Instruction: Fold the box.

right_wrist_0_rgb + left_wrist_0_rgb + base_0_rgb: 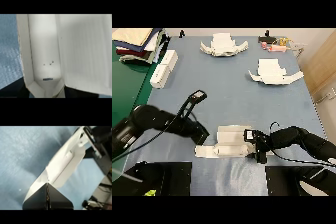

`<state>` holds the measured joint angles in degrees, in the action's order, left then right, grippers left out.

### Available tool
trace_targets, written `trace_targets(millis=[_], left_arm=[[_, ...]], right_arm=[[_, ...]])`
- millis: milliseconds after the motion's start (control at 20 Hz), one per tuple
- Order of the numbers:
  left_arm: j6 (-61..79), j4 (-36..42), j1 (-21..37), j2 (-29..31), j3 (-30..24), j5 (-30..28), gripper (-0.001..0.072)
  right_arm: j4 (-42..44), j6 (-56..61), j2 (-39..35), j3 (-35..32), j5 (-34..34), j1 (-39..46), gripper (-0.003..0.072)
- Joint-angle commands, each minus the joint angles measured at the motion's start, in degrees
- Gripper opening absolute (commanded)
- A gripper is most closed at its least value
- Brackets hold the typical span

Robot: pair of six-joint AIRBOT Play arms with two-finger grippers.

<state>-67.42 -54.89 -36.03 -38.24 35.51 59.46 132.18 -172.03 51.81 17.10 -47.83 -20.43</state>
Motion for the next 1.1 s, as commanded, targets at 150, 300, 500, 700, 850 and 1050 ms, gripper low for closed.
trace_targets(millis=[150,300,500,700,850,1050], left_arm=[[16.50,-3.82,-0.07,15.82,-13.00,-0.59,0.0683],[26.05,-3.54,-0.07,13.99,-15.34,-3.63,0.0680],[42.21,0.50,-0.07,7.43,-15.39,-5.01,0.0680],[50.75,8.63,-2.08,-0.26,-15.39,-6.03,0.0678],[53.48,9.90,-6.82,-4.83,-15.37,-9.53,0.0677],[53.20,10.12,-8.24,-8.66,-15.30,-17.09,0.0570]], right_arm=[[0.04,0.09,0.02,0.04,-0.02,0.00,0.0520],[0.04,0.09,0.02,0.04,-0.02,-0.02,0.0520],[0.04,0.09,0.02,0.04,-0.02,-0.02,0.0520],[0.04,0.09,0.02,0.04,-0.02,-0.02,0.0520],[0.04,0.09,0.02,0.04,-0.02,-0.02,0.0520],[0.04,0.09,0.02,0.04,-0.02,0.00,0.0520]])
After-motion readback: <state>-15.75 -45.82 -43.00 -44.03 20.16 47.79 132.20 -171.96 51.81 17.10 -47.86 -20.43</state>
